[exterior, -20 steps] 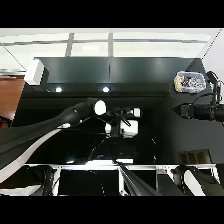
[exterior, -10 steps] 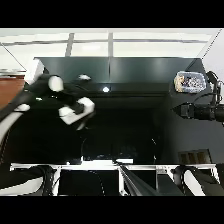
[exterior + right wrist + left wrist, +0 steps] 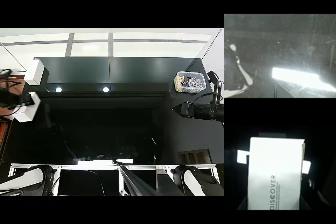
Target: Fold the box and place the chain.
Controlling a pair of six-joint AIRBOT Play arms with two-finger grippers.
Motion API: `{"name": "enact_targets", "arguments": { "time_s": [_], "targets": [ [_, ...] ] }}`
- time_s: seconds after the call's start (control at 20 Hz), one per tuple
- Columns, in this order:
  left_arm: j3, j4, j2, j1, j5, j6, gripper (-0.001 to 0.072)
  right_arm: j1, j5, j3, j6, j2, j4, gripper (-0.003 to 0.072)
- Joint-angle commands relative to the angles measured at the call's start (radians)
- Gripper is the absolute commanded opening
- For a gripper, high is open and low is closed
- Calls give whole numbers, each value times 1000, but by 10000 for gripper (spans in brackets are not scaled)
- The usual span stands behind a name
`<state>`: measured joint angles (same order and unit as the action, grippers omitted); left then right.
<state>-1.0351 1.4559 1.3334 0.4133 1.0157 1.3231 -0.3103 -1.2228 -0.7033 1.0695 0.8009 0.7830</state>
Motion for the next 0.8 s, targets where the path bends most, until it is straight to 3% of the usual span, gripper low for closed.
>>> {"name": "enact_targets", "arguments": {
  "time_s": [0.0, 0.45, 0.5, 0.55, 0.6, 0.75],
  "targets": [
    [-21, -45, 38, 76, -201, -82, 278, 0, 15, 0, 42, 0, 0, 15],
    [-302, -137, 327, 10, -227, -174, 292, 0, 56, 0, 84, 0, 0, 15],
    [-315, -137, 341, 6, -231, -173, 401, 0, 57, 0, 87, 0, -1, 15],
    [-322, -138, 344, 4, -236, -165, 625, 0, 55, 0, 87, 0, 0, 15],
    [-330, -133, 342, 1, -230, -166, 719, 0, 53, 0, 88, 0, 0, 15],
    [-408, -130, 318, -1, -129, -164, 719, 0, 53, 0, 90, 0, 0, 15]
  ]
}}
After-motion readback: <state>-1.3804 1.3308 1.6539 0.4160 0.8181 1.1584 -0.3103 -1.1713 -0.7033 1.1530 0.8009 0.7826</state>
